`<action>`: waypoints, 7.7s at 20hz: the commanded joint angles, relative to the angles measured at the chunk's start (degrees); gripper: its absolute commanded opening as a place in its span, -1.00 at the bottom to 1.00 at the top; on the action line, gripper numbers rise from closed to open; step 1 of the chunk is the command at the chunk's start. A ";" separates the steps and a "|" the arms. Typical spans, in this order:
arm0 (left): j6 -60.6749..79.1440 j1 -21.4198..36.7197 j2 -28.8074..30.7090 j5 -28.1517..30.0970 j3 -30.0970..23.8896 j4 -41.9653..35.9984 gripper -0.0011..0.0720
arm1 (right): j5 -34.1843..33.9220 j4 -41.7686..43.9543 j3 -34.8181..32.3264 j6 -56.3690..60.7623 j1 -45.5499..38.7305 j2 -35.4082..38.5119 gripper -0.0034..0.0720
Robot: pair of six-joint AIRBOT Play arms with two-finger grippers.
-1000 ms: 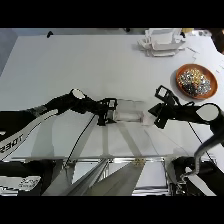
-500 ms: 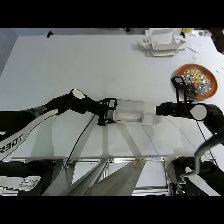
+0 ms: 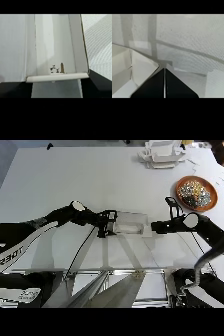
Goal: Fold the box and place the chain.
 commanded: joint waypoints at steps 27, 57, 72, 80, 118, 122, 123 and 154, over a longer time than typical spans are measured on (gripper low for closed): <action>0.02 0.04 0.00 0.02 0.00 0.02 -0.40 | 0.04 11.15 0.07 -2.95 7.37 6.19 0.21; 0.02 0.04 0.00 0.02 0.00 0.02 -0.40 | 11.54 -23.43 19.65 47.19 29.00 -13.49 -0.06; 0.00 0.04 0.00 0.02 0.00 0.02 -0.40 | 12.26 -27.15 19.65 46.99 28.98 -16.33 -0.28; 0.02 0.04 0.00 0.02 0.00 0.02 -0.40 | 12.28 -27.17 19.65 43.45 28.98 -16.33 -0.86; 0.00 0.04 0.00 0.02 0.00 0.02 -0.40 | 15.28 -29.66 21.00 24.09 28.92 1.55 0.27; 0.00 0.04 0.02 0.00 -0.02 0.02 -0.40 | 17.35 -30.16 28.68 16.41 26.45 5.90 0.26; 0.02 0.04 0.00 0.00 -0.02 0.02 -0.40 | 17.05 -30.77 30.91 14.47 24.13 5.86 0.24; 0.02 0.04 0.02 0.02 0.00 0.02 -0.40 | 1.92 -13.35 33.16 3.39 -30.82 -25.22 -0.33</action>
